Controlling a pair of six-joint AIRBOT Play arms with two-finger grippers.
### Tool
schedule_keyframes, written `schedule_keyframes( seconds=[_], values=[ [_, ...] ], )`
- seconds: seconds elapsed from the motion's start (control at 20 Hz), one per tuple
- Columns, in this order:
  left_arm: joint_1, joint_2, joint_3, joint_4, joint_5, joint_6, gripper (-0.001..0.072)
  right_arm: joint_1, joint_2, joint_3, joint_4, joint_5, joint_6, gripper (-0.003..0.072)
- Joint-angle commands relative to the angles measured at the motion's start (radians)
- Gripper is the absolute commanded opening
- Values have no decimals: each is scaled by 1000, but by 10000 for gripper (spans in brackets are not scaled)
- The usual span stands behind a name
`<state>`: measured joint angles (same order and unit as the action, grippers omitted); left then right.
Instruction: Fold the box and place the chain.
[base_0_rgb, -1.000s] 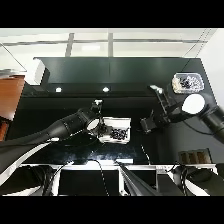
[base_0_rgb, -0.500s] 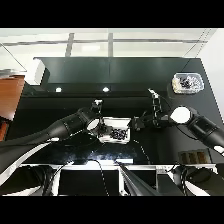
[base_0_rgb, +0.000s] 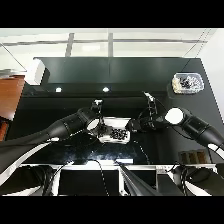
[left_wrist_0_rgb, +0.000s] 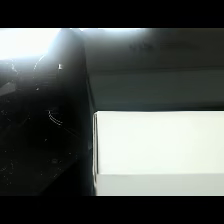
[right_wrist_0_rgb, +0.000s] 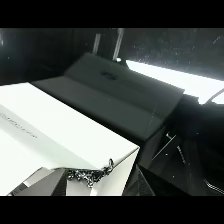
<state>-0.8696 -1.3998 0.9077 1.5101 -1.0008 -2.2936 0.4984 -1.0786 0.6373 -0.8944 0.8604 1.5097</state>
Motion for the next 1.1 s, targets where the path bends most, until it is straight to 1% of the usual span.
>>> schedule_keyframes(
  seconds=[0.0, 0.1, 0.15, 0.2, 0.25, 0.5, 0.9, 0.95, 1.05],
  values=[
    [1, 0, -1, 1, 1, 1, 28, 2, -2, -1, 1, 20, -6, 470],
    [1, 0, -1, 0, 1, 1, 28, 2, -2, -1, 1, 31, -14, 469],
    [1, 0, -1, 1, 0, 1, 28, 2, -2, -1, 1, 34, -20, 447],
    [1, 0, -1, 1, 0, 1, 28, 2, -2, 0, 1, 34, -26, 275],
    [1, 0, -1, 1, 0, 1, 28, 2, -2, 0, 1, 33, -26, 258],
    [1, 0, -1, 1, 0, 1, 28, 2, -2, 0, 0, 31, -29, 258],
    [1, 0, -1, 1, -2, 1, 28, 0, -2, 1, 5, -17, -24, 256],
    [1, 0, -1, 1, -3, 1, 28, 0, -2, 1, 5, -19, -22, 235],
    [1, 0, -1, 1, -2, 1, 28, 0, -2, 2, 4, -19, -21, 235]
  ],
)
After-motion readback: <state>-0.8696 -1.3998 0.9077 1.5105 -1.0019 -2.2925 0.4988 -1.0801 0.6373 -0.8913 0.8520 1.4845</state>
